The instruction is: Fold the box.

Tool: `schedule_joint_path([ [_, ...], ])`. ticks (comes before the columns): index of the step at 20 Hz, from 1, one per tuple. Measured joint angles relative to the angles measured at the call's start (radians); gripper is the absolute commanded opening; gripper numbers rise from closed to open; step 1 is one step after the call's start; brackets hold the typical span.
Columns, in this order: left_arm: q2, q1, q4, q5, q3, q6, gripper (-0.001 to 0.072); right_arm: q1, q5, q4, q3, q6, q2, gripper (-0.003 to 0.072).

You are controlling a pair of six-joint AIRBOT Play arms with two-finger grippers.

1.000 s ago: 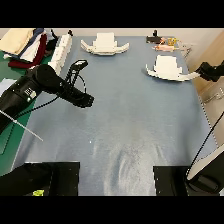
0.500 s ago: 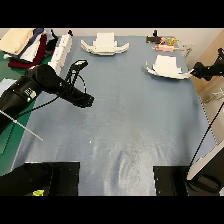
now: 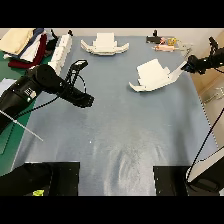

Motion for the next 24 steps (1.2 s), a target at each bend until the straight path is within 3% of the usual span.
schedule_joint_path([
  [4,0.0,0.0,0.0,0.0,0.0,0.0,0.0013,0.066,0.014,0.003,-0.266,0.001,0.209,-0.0002],
  [13,0.0,0.0,0.0,0.0,0.0,0.0,0.0013,0.222,0.177,-0.002,-1.134,0.132,0.906,-0.0001],
  [17,0.0,0.0,0.0,0.0,0.0,0.0,0.0014,0.289,0.199,-0.031,-1.382,0.239,1.173,0.0008],
  [18,0.0,0.0,0.0,0.0,0.0,0.0,0.0014,0.298,0.2,-0.035,-1.424,0.259,1.219,0.011],
  [19,0.0,0.0,0.0,0.0,0.0,0.0,0.0014,0.305,0.2,-0.04,-1.46,0.276,1.261,0.0306],
  [20,0.0,0.0,0.0,0.0,0.0,0.0,0.0014,0.31,0.196,-0.047,-1.486,0.288,1.29,0.0364],
  [24,0.0,0.0,0.0,0.0,0.0,0.0,0.0013,0.313,0.153,-0.122,-1.509,0.32,1.31,0.0364],
])
